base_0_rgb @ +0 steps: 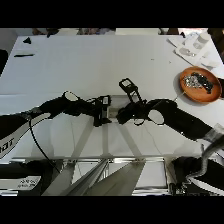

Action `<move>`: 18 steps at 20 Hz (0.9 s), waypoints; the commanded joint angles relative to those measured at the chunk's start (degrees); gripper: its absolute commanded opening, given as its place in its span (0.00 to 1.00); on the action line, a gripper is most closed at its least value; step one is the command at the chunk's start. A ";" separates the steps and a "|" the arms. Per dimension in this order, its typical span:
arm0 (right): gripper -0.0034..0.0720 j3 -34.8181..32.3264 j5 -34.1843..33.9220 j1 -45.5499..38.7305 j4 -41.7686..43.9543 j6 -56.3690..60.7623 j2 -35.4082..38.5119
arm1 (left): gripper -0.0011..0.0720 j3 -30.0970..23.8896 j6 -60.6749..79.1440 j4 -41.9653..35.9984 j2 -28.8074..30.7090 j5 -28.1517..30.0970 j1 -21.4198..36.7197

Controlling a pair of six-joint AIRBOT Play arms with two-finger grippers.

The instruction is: Fold the box and place the chain.

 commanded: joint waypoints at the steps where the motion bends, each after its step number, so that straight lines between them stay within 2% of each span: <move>1: 0.44 0.50 6.91 0.00 -9.42 6.29 6.01 | 0.41 0.02 0.00 0.02 0.04 0.02 0.02; 3: 0.44 0.50 11.37 -1.46 -16.00 11.61 10.60 | 0.41 0.02 0.00 0.02 0.04 0.02 0.02; 6: 0.44 0.50 16.50 -9.46 -16.96 17.88 14.91 | 0.41 0.02 0.00 0.02 0.04 0.00 0.02; 7: 0.54 0.48 18.01 -12.79 -16.98 20.85 14.84 | 0.41 0.02 0.00 0.02 0.04 0.00 0.02; 8: 0.68 0.46 19.91 -16.35 -17.00 23.47 14.21 | 0.41 0.02 0.00 0.02 0.04 0.02 0.02; 12: 0.69 0.46 24.61 -28.35 -16.92 27.80 8.92 | 0.41 0.02 0.00 0.02 0.04 0.00 0.02; 13: 0.69 0.46 24.61 -29.42 -16.92 28.59 7.72 | 0.41 0.02 0.00 0.02 0.04 0.02 0.02; 15: 0.75 0.46 24.26 -30.10 -17.25 35.17 5.09 | 0.41 0.02 0.00 0.02 0.04 0.00 0.02; 18: 0.75 0.46 21.31 -29.92 -17.35 47.63 1.11 | 0.41 0.02 0.00 0.02 0.04 0.00 0.02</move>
